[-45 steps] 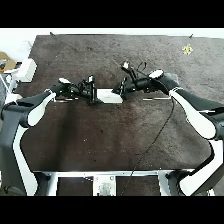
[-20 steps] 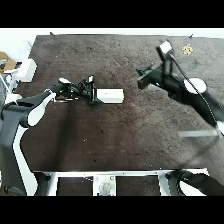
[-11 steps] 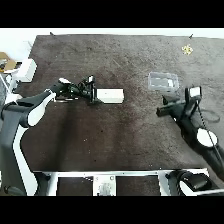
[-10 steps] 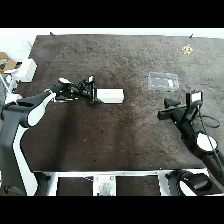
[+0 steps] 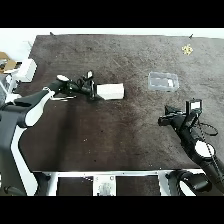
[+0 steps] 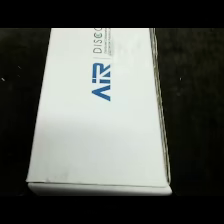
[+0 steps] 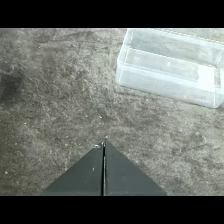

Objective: Fold the box and place the chain.

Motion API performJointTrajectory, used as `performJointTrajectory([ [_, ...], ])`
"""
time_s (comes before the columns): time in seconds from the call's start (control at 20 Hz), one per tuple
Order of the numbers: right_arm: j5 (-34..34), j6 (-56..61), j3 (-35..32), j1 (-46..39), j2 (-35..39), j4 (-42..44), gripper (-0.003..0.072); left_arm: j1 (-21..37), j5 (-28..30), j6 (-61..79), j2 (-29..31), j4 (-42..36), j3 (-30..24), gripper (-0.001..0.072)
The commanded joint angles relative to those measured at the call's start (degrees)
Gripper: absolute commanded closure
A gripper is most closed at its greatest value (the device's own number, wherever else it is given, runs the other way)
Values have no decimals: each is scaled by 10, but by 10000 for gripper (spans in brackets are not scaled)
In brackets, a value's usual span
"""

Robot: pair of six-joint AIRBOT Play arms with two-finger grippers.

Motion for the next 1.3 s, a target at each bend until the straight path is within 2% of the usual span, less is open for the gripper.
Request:
performJointTrajectory([
  [0.0,6,4,-2,0,1,0,685,20,9,-80,57,-11,34,701],
  [0.1,6,4,-2,0,1,0,685,49,83,-135,117,-8,49,701],
  [0.2,6,4,-2,0,1,0,685,82,191,-206,173,1,49,701],
  [0.35,6,4,-2,0,1,0,684,134,356,-369,210,96,49,701],
  [0.4,6,4,-2,0,1,0,685,154,388,-428,210,134,48,701],
  [0.55,6,4,-2,0,1,0,685,217,407,-587,196,228,41,701],
  [0.7,6,4,-2,0,1,0,685,252,390,-617,157,255,39,701],
  [0.95,6,4,-2,0,1,0,684,257,393,-618,95,267,39,701],
  [1.05,6,4,-2,0,1,0,684,257,407,-658,88,322,29,702],
  [1.15,6,4,-2,0,1,0,684,257,436,-766,88,403,11,702],
  [1.25,6,4,-2,0,1,0,684,257,462,-797,88,412,-5,702],
])
